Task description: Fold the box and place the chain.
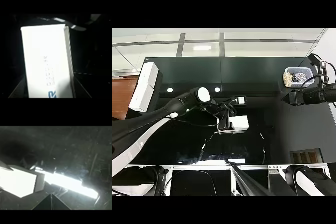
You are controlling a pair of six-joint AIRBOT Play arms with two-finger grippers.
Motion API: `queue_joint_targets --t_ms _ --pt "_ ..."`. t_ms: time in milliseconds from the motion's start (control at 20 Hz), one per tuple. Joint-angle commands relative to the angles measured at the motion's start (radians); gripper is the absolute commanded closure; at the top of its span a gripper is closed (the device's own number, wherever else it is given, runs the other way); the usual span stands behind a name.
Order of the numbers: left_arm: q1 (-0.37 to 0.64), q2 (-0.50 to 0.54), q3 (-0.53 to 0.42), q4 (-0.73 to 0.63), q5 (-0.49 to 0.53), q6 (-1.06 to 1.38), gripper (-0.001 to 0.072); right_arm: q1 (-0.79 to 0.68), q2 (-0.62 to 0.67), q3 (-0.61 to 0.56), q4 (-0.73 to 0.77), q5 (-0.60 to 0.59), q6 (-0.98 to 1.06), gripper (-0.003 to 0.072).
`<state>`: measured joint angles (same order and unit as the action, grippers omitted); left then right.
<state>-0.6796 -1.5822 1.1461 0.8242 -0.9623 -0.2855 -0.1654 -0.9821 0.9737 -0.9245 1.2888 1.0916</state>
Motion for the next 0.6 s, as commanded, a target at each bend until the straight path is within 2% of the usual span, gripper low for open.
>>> queue_joint_targets --t_ms 0,100,450,500,550 --pt "-0.053 -0.004 0.0 0.067 0.147 0.0 -0.0001 -0.001 0.0 -0.014 0.0 -0.021 0.0 0.0675" --pt "-0.083 -0.015 0.0 0.085 0.192 -0.001 -0.0001 -0.001 0.0 -0.035 0.0 -0.023 0.0 0.0675" --pt "-0.118 -0.021 0.0 0.076 0.228 -0.001 0.0001 -0.001 0.0 -0.077 0.0 -0.038 0.0 0.0674" --pt "-0.117 -0.022 0.0 0.076 0.229 -0.002 0.0015 -0.001 0.0 -0.077 0.0 -0.037 0.0 0.0675" --pt "-0.117 -0.024 0.0 0.077 0.229 -0.008 0.0074 -0.001 0.0 -0.077 0.0 -0.038 0.0 0.0675"
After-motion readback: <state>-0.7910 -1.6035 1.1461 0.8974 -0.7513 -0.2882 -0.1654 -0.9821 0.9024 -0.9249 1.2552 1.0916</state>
